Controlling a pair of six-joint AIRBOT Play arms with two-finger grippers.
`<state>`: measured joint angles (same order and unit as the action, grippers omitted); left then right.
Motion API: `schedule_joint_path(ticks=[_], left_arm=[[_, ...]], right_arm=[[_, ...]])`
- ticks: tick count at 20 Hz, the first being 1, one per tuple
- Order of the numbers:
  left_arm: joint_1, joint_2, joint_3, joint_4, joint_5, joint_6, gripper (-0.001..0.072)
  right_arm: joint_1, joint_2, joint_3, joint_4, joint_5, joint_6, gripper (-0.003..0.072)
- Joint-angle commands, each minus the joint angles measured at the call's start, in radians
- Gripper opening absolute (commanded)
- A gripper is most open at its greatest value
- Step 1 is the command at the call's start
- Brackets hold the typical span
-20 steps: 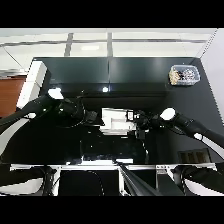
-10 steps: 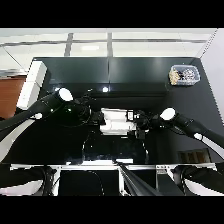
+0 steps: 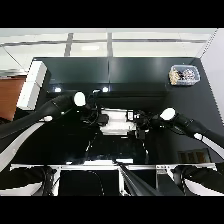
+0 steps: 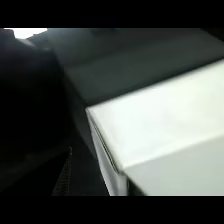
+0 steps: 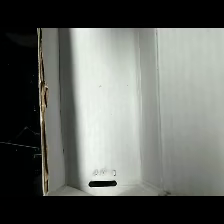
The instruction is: Fold the box and place the chain.
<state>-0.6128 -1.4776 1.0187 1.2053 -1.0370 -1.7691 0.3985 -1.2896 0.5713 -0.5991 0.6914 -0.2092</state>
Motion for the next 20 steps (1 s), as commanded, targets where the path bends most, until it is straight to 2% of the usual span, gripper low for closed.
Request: schedule_joint_path(ticks=[1,2,3,4,9,13,20], left_arm=[[-0.078,-0.026,0.069,0.172,-0.049,-0.243,0.0397],[-0.095,-0.028,0.08,0.175,-0.048,-0.267,0.0371],[-0.107,-0.028,0.086,0.175,-0.045,-0.285,0.0285],[-0.115,-0.028,0.089,0.175,-0.043,-0.295,0.0267],[-0.133,-0.033,0.089,0.188,-0.064,-0.367,0.0267],[-0.134,-0.034,0.089,0.256,-0.093,-0.422,0.0267],[-0.169,-0.069,0.101,0.253,-0.094,-0.487,0.0267]], right_arm=[[0.001,0.0,0.0,0.0,0.0,0.0,0.0134],[0.001,0.0,0.0,0.0,0.0,0.0,0.0133],[0.001,0.0,0.0,0.0,0.0,0.0,0.0134],[0.001,0.0,0.0,0.0,0.0,0.0,0.0134],[0.001,0.0,0.0,0.0,0.0,0.0,0.0134],[0.001,0.0,0.0,0.0,0.0,0.0,0.0134],[0.001,0.0,0.0,0.0,0.0,0.0,0.0134]])
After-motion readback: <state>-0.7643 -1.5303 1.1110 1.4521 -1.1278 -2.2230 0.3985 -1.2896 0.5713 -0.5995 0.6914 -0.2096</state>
